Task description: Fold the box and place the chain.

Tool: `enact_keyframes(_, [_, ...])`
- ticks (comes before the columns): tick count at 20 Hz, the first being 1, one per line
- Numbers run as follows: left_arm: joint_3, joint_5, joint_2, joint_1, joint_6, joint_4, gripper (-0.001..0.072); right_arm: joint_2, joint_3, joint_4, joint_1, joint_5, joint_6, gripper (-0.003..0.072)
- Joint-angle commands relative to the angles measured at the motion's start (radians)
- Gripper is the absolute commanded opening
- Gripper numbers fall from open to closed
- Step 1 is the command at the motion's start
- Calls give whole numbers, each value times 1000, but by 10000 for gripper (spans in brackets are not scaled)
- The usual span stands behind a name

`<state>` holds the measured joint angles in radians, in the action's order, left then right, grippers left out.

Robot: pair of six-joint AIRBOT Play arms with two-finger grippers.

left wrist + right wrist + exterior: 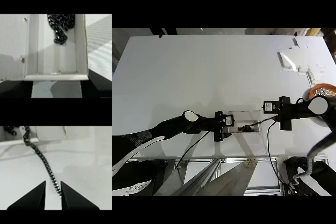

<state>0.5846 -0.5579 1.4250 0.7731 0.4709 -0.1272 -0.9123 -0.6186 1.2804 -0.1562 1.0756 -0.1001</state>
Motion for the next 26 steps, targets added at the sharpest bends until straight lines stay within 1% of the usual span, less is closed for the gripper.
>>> enact_keyframes(1, [0, 0, -1, 0, 0, 0, 314, -105, -3, -1, 21, -21, 156, 175])
enact_keyframes(4, [0, 0, -1, 0, 0, 0, 314, -178, -3, -16, 20, -89, 173, 175])
enact_keyframes(7, [0, 0, -1, 0, 0, 0, 314, -219, -3, -71, 20, -138, 248, 175])
enact_keyframes(9, [0, 0, -1, 0, 0, 0, 314, -240, -2, -106, 20, -144, 286, 175])
enact_keyframes(12, [0, 0, -1, 0, 0, 0, 314, -282, -3, -106, 20, -141, 290, 175])
enact_keyframes(19, [0, 0, -1, 0, 0, 0, 314, -285, 1, -106, 20, -93, 297, 175])
enact_keyframes(22, [0, 0, -1, 0, 0, 0, 314, -285, 18, -106, 20, -99, 321, 175])
enact_keyframes(25, [0, 0, -1, 0, 0, 0, 314, -285, 31, -107, 20, -134, 335, 172])
enact_keyframes(26, [0, 0, -1, 0, 0, 0, 314, -285, 32, -107, 20, -139, 335, 151])
